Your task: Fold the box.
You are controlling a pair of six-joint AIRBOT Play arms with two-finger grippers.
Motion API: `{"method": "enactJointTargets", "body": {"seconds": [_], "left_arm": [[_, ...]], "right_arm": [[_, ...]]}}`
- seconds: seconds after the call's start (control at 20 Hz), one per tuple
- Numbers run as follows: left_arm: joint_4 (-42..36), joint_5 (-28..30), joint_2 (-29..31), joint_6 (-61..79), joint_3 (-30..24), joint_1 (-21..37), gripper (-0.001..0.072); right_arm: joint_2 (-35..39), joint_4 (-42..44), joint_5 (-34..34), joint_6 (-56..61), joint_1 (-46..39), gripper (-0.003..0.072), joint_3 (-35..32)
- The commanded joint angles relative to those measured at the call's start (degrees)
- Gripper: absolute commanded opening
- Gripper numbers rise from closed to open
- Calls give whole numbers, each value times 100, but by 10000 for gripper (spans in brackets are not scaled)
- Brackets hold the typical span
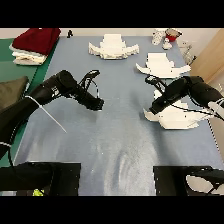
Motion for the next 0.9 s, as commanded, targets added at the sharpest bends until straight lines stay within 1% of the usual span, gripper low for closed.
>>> {"method": "enactJointTargets", "body": {"seconds": [0.0, 0.55, 0.65, 0.75, 0.8, 0.85], "left_arm": [[-2, 0, -13, 2, -2, 0, 17], [0, 7, -48, 2, -2, 0, 17], [-9, 11, -48, 2, -2, 0, 17], [-46, 111, -52, 13, -2, -2, 17], [-55, 216, -63, 11, -2, 0, 17], [-61, 280, -81, 9, -2, -2, 17]], "right_arm": [[-9, 2, 13, 2, 0, 4, 0], [-20, 11, 9, 11, 0, 4, -4], [-20, 240, -4, 42, 0, 5, -4], [-20, 634, -57, 348, 2, 5, -4], [-20, 748, -81, 608, 2, 5, -4], [-24, 964, -68, 1119, 2, 5, -4]]}}
